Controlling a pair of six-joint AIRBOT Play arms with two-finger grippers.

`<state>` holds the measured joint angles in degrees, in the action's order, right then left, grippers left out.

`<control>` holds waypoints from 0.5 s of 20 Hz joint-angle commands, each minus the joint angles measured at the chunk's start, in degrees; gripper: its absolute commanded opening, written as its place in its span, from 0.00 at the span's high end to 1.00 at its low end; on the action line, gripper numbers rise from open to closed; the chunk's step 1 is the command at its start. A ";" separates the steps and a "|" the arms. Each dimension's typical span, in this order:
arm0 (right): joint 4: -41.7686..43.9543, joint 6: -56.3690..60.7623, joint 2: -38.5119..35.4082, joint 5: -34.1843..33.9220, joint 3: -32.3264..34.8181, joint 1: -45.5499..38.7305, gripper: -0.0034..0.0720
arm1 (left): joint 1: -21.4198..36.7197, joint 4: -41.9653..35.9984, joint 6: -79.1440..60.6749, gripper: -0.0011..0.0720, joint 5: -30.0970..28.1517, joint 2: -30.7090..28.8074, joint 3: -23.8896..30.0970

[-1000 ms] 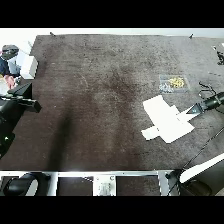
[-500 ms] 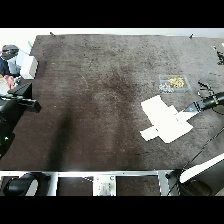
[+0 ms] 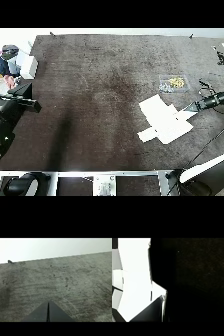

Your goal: Fold the box and place the chain.

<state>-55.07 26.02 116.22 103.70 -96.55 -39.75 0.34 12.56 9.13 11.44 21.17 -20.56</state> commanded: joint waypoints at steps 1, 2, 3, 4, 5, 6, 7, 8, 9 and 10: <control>0.11 -0.74 -1.25 0.02 0.20 0.11 0.90 | -0.04 0.00 0.00 0.97 0.00 0.02 0.02; 0.70 -0.81 -2.21 0.00 1.14 0.15 0.90 | -0.04 0.00 0.00 0.97 0.02 0.02 0.02; 1.92 -0.81 -3.26 -0.02 2.49 0.15 0.90 | -0.04 0.00 0.00 0.97 0.02 0.02 0.02; 2.89 -0.83 -4.42 -0.04 4.17 0.15 0.90 | -0.04 0.00 -0.02 0.97 0.00 0.02 0.02; 3.67 -0.79 -5.49 -0.04 6.16 0.15 0.94 | -0.04 0.00 -0.02 0.97 0.00 0.02 0.02; 5.18 -0.79 -6.54 -0.07 8.46 0.15 0.94 | -0.04 0.00 -0.02 0.97 0.00 0.02 0.02; 7.26 -0.81 -7.65 -0.11 11.23 0.22 0.94 | -0.04 0.00 -0.02 0.97 0.00 0.02 0.02; 9.27 -0.81 -8.63 -0.15 13.70 0.39 0.94 | -0.04 0.00 0.00 0.97 0.00 0.02 0.02; 11.54 -0.79 -9.70 -0.17 16.24 0.83 0.94 | -0.04 0.00 0.00 0.97 0.00 0.02 0.02; 13.46 -0.76 -10.88 -0.22 18.49 1.49 0.94 | -0.04 0.00 -0.02 0.97 0.00 0.02 0.00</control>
<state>-47.42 25.26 108.16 103.57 -83.92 -39.07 0.34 12.53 9.13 11.46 21.17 -20.58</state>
